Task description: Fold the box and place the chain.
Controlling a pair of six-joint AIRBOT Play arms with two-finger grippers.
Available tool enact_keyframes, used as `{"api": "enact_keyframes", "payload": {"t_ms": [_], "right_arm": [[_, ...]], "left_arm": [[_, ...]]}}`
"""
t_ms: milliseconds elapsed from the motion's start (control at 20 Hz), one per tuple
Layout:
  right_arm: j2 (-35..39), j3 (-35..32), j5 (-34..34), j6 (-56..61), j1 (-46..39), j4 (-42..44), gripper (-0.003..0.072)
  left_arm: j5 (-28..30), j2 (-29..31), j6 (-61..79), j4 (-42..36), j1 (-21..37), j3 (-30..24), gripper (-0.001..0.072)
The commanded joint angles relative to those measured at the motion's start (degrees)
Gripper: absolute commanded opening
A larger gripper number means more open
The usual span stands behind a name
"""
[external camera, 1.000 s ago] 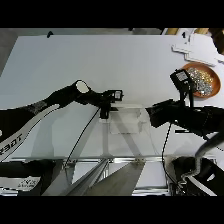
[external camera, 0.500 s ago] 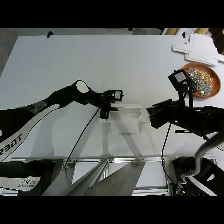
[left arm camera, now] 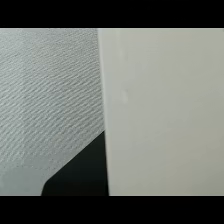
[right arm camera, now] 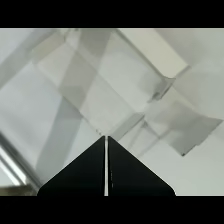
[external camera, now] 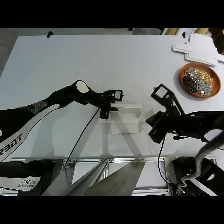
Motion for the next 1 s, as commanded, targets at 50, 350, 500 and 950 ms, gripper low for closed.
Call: {"api": "enact_keyframes", "payload": {"t_ms": [50,350,500,950], "right_arm": [[-0.7,-0.3,2.9,-12.6,0.1,2.3,0.0022],[-0.7,-2.6,-1.7,-30.8,0.0,6.9,0.0020],[-0.7,-4.3,-2.9,-36.4,0.0,1.0,0.0022],[-0.5,-18.0,-18.4,-36.2,4.6,-9.0,0.0507]], "left_arm": [[-0.1,0.0,0.0,0.0,0.0,0.0,0.0009],[-0.1,0.0,0.0,0.0,0.0,0.0,0.0009],[-0.1,0.0,0.0,0.0,0.0,0.0,0.0009],[-0.1,0.0,0.0,0.0,0.0,0.0,0.0009]]}}
